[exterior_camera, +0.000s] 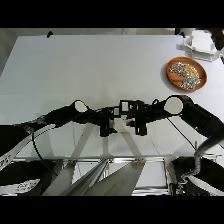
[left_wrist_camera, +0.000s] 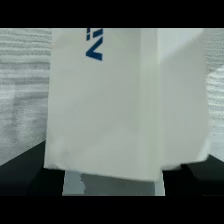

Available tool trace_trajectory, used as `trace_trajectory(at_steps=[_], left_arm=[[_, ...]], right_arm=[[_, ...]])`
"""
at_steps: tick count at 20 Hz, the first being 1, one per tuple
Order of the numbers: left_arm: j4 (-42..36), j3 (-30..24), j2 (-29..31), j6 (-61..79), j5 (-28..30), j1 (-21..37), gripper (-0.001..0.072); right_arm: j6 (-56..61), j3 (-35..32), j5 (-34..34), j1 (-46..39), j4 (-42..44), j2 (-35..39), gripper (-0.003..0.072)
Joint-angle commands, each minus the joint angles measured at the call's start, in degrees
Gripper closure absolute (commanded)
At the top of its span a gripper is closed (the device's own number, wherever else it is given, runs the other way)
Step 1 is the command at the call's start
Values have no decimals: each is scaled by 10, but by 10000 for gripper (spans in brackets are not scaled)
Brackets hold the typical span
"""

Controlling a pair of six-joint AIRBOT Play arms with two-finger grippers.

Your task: Fold the box and place the chain.

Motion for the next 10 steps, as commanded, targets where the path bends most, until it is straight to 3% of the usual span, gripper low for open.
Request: trace_trajectory(at_steps=[1,10], left_arm=[[0,0,0,0,0,0,275],[0,0,0,0,0,0,275]], right_arm=[[14,0,-10,0,-5,1,463],[14,-17,-26,0,-17,1,463]])
